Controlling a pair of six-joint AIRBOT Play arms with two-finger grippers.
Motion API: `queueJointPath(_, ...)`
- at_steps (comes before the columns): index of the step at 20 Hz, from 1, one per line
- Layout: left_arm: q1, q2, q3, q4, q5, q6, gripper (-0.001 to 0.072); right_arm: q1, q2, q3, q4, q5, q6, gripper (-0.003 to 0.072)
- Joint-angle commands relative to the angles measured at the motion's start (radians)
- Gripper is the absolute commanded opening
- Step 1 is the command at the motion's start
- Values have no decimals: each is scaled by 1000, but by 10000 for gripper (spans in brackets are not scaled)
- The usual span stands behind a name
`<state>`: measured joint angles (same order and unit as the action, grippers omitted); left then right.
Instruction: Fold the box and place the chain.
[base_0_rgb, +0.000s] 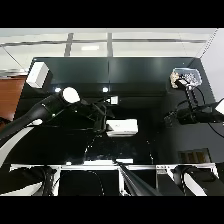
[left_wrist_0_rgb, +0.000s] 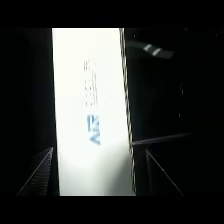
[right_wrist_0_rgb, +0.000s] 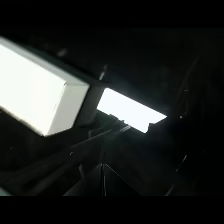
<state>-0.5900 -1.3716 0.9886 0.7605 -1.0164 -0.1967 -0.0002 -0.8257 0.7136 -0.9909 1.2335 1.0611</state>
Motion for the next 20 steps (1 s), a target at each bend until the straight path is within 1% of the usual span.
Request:
queueJointPath(1, -79, -47, 80, 6, 55, -153, 709, -8, 5, -21, -12, -100, 8, 20)
queueJointPath(2, -101, -68, 95, 14, 85, -187, 710, -8, 5, -21, -12, -116, 8, 20)
queueJointPath(4, -150, -100, 117, 59, 177, -259, 710, -8, 5, -21, -12, -140, 8, 20)
queueJointPath(7, -193, -130, 130, 92, 256, -322, 710, -8, 5, -21, -11, -150, 9, 20)
queueJointPath(12, -195, -148, 138, 100, 250, -432, 710, -8, 5, -21, -11, -162, 8, 20)
queueJointPath(15, -195, -148, 144, 145, 243, -520, 710, -8, 5, -21, -11, -169, 8, 20)
queueJointPath(18, -195, -148, 144, 150, 192, -503, 709, -8, 5, -21, -11, -169, 8, 20)
queueJointPath(20, -195, -148, 152, 187, 167, -502, 709, -8, 5, -21, -11, -169, 9, 20)
